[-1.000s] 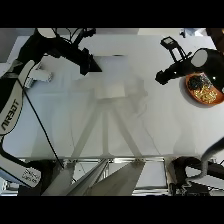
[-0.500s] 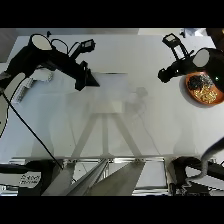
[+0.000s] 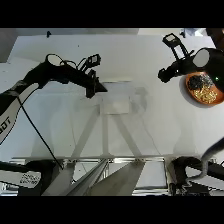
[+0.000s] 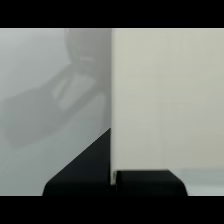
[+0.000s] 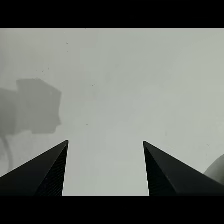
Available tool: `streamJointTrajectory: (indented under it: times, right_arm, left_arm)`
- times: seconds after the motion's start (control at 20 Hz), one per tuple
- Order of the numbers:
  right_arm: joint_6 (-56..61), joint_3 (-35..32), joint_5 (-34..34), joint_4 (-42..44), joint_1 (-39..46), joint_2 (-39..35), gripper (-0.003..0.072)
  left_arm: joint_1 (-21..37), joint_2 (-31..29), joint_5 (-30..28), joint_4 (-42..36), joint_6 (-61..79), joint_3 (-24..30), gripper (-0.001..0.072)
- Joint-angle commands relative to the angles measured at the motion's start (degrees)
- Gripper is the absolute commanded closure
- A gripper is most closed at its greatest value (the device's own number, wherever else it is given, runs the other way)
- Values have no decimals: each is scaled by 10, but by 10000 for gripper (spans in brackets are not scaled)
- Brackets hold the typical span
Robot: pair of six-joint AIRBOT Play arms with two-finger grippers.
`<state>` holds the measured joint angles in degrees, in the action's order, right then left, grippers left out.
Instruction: Fold the box and place the chain.
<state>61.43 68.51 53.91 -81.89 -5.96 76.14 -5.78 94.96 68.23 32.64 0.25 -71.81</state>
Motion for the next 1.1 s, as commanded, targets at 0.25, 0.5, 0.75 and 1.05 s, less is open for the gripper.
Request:
streamJointTrajectory:
  times: [0.25,0.5,0.75,1.05]
  right_arm:
    - [0,1,0,0,0,0,164]
    - [0,1,0,0,0,0,164]
    - [0,1,0,0,0,0,164]
    - [0,1,0,0,0,0,164]
  left_arm:
    - [17,65,-57,11,57,11,709]
    - [29,65,-54,28,89,11,710]
    - [24,66,-43,26,115,11,709]
    - [25,68,-29,-9,164,11,709]
